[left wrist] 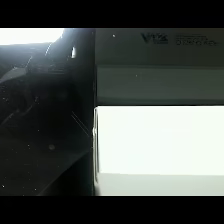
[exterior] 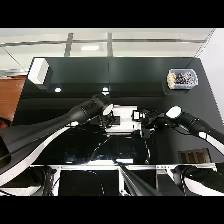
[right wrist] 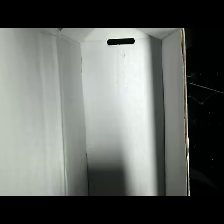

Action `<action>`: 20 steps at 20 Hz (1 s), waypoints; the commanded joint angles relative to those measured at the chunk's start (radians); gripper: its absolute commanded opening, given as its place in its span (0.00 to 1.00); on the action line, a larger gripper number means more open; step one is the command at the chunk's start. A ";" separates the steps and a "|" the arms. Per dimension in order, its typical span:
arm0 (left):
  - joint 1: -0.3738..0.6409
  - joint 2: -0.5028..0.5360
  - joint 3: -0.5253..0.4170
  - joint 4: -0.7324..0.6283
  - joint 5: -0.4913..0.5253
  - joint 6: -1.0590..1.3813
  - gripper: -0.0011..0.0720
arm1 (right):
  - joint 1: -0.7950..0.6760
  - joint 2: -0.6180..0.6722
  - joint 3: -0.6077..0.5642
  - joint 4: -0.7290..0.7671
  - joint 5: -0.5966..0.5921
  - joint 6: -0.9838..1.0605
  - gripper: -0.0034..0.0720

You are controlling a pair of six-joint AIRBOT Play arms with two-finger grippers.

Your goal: Fold the box and place the chain.

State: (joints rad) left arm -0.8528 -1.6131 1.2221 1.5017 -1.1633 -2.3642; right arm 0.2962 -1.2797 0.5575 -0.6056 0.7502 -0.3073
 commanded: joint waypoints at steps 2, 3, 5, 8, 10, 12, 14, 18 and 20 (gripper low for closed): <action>0.001 -0.001 0.000 0.000 0.000 0.000 0.05 | 0.001 0.000 0.001 0.002 -0.003 0.001 0.48; 0.001 -0.001 0.000 0.000 0.000 0.000 0.05 | 0.001 0.000 0.001 0.003 -0.004 0.003 0.68; 0.002 -0.001 0.000 0.000 0.000 0.000 0.05 | 0.001 0.000 0.001 0.002 -0.005 0.013 0.79; 0.002 -0.001 0.000 0.001 -0.001 0.000 0.05 | 0.001 0.019 0.001 -0.027 0.001 0.072 0.80; 0.002 -0.001 0.000 0.001 -0.001 0.000 0.05 | 0.001 0.055 0.001 -0.090 0.017 0.117 0.80; 0.002 -0.001 0.001 0.001 -0.001 0.000 0.05 | 0.001 0.089 0.001 -0.113 0.048 0.151 0.80; 0.002 -0.001 0.001 0.001 -0.001 0.000 0.05 | 0.001 0.112 0.001 -0.113 0.055 0.167 0.80; 0.002 -0.001 0.001 0.001 -0.001 0.000 0.05 | 0.001 0.118 0.001 -0.113 0.057 0.172 0.80; 0.002 -0.001 0.001 0.001 -0.001 0.000 0.05 | 0.001 0.118 0.001 -0.113 0.059 0.172 0.80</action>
State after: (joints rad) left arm -0.8509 -1.6135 1.2224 1.5059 -1.1698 -2.3657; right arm 0.2974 -1.1675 0.5579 -0.7151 0.8001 -0.1448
